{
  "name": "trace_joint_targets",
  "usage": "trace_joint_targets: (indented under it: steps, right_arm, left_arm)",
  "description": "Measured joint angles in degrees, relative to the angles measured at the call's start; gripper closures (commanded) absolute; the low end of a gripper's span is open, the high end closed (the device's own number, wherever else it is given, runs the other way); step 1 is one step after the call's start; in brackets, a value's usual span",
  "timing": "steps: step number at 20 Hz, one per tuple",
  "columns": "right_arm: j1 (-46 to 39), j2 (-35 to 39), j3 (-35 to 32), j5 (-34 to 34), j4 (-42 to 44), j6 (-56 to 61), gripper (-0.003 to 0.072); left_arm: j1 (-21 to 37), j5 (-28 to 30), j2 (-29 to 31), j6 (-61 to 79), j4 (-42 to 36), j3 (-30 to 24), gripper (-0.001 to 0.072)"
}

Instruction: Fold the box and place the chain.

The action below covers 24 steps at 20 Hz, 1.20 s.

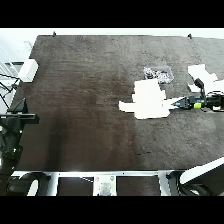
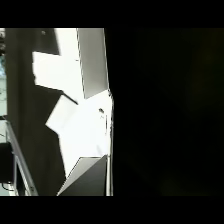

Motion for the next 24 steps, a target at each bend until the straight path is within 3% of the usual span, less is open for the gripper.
trace_joint_targets:
  steps: [8, 14, 21, 22, 23, 24]
  right_arm:
    - [13.22, 12.68, -17.62, -14.23, 11.98, -0.15, 0.0682]
    - [24.41, 14.67, -20.44, -28.37, 15.41, 4.02, 0.0682]
    - [34.8, 15.06, -20.83, -38.18, 17.03, 6.84, 0.0682]
    - [35.93, 15.06, -20.83, -39.58, 17.09, 6.95, 0.0682]
    - [36.81, 15.08, -20.83, -40.59, 17.25, 7.04, 0.0683]
    - [37.48, 15.08, -20.83, -41.51, 17.27, 7.15, 0.0682]
  left_arm:
    - [0.0, 0.0, 0.0, 0.0, 0.02, 0.0, 0.0691]
    - [0.0, 0.0, 0.0, 0.0, 0.0, 0.0, 0.0691]
    - [0.0, 0.17, 0.0, -0.02, 0.02, 0.0, 0.0688]
    - [0.0, 0.15, 0.0, -0.02, 0.04, 0.0, 0.0465]
    - [0.0, -0.09, 0.0, -0.04, 0.04, 0.0, 0.003]
    - [0.0, -0.52, 0.0, -0.07, 0.04, 0.0, 0.0051]
